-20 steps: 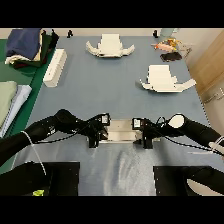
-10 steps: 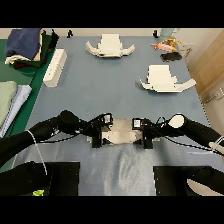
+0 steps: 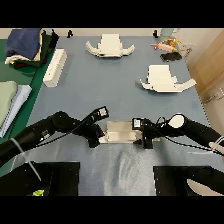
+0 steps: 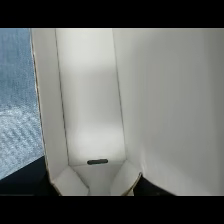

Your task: Fold the box.

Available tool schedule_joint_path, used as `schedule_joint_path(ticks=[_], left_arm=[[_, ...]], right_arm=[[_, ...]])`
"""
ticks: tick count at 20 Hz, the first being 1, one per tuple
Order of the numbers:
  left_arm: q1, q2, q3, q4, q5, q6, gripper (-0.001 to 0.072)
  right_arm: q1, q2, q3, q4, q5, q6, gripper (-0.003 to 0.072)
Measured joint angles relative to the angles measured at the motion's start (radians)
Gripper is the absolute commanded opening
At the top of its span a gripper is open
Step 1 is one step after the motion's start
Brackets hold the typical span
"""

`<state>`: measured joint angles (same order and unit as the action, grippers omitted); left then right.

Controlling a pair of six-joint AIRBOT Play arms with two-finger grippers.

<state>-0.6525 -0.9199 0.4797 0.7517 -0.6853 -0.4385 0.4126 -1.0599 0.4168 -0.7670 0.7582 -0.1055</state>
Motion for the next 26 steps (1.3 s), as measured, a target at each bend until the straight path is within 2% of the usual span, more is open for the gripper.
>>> schedule_joint_path(ticks=[3, 6, 8, 11, 13, 16, 21, 26], left_arm=[[0.013, 0.158, 0.000, 0.163, -0.032, -0.336, 0.0017], [0.095, 0.280, 0.000, 0.360, -0.132, -0.719, 0.0018], [0.179, 0.317, -0.001, 0.455, -0.215, -0.912, 0.0018], [0.294, 0.327, -0.019, 0.500, -0.271, -1.086, 0.0018], [0.335, 0.300, -0.047, 0.467, -0.273, -1.138, 0.0018], [0.326, 0.230, -0.103, 0.332, -0.233, -1.111, 0.0017], [0.181, 0.122, -0.151, 0.158, -0.090, -1.061, 0.0017], [0.015, 0.087, -0.157, 0.026, 0.086, -1.047, 0.0017]], right_arm=[[0.000, 0.000, 0.000, 0.000, 0.000, 0.000, 0.0504], [0.000, 0.000, 0.000, 0.000, 0.000, 0.000, 0.0505], [0.000, 0.000, 0.000, 0.000, 0.000, 0.000, 0.0504], [0.000, 0.000, 0.000, 0.000, 0.000, 0.000, 0.0504], [0.000, 0.000, 0.000, 0.000, 0.000, 0.000, 0.0504], [0.000, 0.000, 0.000, 0.000, 0.000, 0.000, 0.0504], [0.000, 0.000, 0.000, 0.000, -0.001, 0.000, 0.0504], [0.000, 0.000, 0.000, 0.000, 0.000, 0.000, 0.0504]])
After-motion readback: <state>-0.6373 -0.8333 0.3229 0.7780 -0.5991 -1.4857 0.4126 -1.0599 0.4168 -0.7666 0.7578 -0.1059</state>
